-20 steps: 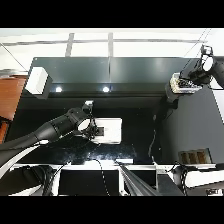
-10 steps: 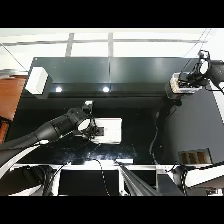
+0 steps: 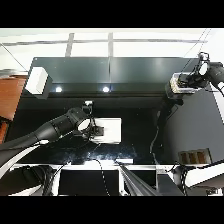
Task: Fold the box and place the chain.
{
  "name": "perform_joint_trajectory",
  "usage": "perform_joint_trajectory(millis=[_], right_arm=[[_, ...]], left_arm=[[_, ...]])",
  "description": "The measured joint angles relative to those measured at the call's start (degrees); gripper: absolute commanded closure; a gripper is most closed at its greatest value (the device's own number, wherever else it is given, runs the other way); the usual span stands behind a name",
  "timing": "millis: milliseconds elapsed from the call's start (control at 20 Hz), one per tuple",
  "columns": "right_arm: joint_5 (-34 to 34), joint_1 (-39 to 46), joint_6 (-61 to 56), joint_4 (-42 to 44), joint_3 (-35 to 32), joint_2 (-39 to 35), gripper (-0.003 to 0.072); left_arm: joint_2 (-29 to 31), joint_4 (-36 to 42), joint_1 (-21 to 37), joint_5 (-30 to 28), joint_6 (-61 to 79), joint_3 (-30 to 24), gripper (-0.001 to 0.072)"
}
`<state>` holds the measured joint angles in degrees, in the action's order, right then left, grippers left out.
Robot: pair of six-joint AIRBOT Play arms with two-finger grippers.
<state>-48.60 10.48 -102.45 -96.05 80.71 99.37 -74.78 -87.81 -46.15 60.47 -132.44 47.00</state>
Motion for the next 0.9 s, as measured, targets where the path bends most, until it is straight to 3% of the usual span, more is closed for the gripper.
perform_joint_trajectory(millis=[50,300,550,900], right_arm=[[0.0,0.0,-0.2,0.3,0.0,0.1,0.0664],[-1.8,0.2,-0.4,1.6,2.1,0.5,0.0668],[-8.2,0.2,2.1,1.6,8.2,-1.4,0.0668],[-13.4,0.3,10.8,5.6,11.1,-12.2,0.0668]], left_arm=[[0.0,0.0,0.0,0.0,0.0,0.0,0.0681],[0.0,0.0,0.0,0.0,-0.4,0.0,0.0681],[0.0,-0.2,0.0,0.1,-0.5,0.0,0.0681],[0.0,-0.4,0.0,-0.2,-0.5,0.0,0.0681]])
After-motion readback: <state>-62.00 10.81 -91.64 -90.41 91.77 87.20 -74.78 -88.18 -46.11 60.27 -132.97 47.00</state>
